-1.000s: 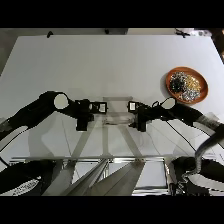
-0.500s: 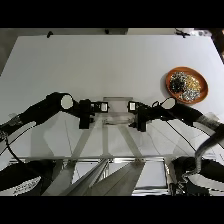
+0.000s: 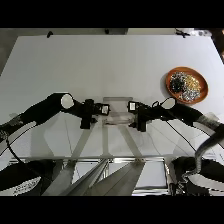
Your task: Fold the box and place the chain.
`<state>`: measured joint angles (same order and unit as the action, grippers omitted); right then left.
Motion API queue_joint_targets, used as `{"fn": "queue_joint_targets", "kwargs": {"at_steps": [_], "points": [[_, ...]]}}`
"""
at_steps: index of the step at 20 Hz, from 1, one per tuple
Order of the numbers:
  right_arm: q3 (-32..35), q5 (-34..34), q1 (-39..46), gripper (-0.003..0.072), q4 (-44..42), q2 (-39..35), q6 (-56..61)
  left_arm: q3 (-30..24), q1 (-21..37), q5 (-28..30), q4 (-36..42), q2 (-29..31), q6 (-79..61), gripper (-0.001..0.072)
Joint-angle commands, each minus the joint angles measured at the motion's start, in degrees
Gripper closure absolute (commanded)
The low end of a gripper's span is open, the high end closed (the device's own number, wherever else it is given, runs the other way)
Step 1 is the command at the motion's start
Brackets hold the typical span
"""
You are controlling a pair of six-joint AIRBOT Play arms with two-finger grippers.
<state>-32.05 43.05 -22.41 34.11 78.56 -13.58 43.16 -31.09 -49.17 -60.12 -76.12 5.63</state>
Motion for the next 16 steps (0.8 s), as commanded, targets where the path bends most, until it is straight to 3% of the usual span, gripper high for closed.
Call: {"fn": "queue_joint_targets", "kwargs": {"at_steps": [1,8,10,16], "points": [[0.0,0.0,0.0,0.0165,0.0,-0.1,0.0,0.0,-1.0,-1.2,2.9,0.0,-3.3,0.0446],[0.0,0.0,0.0,0.0165,0.0,-0.1,0.0,0.0,-1.9,-0.3,3.7,0.0,-2.8,0.0455],[0.0,0.0,0.0,0.0165,0.0,-0.1,0.0,0.0,-2.5,0.8,5.7,0.0,-2.9,0.0561],[0.0,0.0,0.0,0.0165,0.0,-0.1,0.0,0.0,-4.6,5.7,8.5,-0.1,-2.8,0.0572]]}}
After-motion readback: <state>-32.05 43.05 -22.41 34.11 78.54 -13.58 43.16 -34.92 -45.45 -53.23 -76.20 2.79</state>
